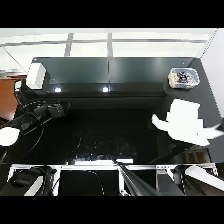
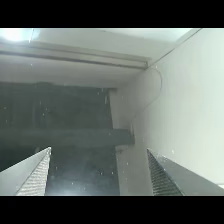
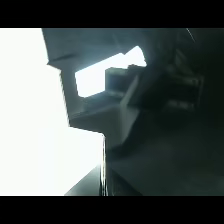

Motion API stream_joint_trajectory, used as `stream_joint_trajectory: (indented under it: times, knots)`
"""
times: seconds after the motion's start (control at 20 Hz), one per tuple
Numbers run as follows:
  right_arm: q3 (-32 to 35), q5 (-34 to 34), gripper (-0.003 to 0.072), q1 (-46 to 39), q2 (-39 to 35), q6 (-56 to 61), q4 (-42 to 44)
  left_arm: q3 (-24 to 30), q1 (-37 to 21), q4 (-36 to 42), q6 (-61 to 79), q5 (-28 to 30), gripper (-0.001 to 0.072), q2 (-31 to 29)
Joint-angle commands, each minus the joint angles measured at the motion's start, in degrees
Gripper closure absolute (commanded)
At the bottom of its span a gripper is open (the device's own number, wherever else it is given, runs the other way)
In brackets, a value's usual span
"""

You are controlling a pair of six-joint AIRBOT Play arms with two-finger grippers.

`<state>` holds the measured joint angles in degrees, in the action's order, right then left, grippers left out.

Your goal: Fold the box and place the chain.

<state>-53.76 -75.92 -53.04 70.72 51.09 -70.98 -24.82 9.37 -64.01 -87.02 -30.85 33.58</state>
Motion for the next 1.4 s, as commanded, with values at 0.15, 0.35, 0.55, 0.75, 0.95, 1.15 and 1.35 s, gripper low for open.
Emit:
stream_joint_trajectory:
  times: [0.15, 0.35, 0.55, 0.75, 0.95, 1.15, 1.35]
  knots:
    - [3.3, 0.5, 0.0672, 17.4, -13.3, -0.6, 21.8, 0.0, 0.0, 0.2, 0.0, 4.8, 0.0001, 0.0]
    - [13.2, 8.0, 0.0672, 28.6, -22.2, -0.6, 29.2, 0.1, 0.0, 0.4, 0.2, 4.5, 0.0001, 0.5]
    - [25.0, 25.5, 0.0672, 40.0, -23.2, -3.8, 43.7, -0.1, 0.0, 6.1, 3.1, -0.6, 0.0002, 5.2]
    - [31.4, 38.8, 0.0672, 54.1, -22.3, -3.6, 47.1, -5.6, -0.5, 24.2, 21.3, -9.3, 0.0011, 16.7]
    - [31.4, 39.1, 0.0672, 62.1, -20.4, -2.7, 47.1, -18.8, -1.2, 40.2, 34.3, -25.5, 0.0011, 37.4]
    - [31.4, 39.3, 0.0671, 64.0, -19.1, -2.7, 47.0, -30.6, -0.7, 42.2, 34.5, -35.6, 0.0011, 55.6]
    - [31.4, 39.8, 0.0672, 64.0, -19.1, -2.7, 47.0, -34.0, -0.7, 37.0, 32.8, -39.7, 0.0011, 61.7]
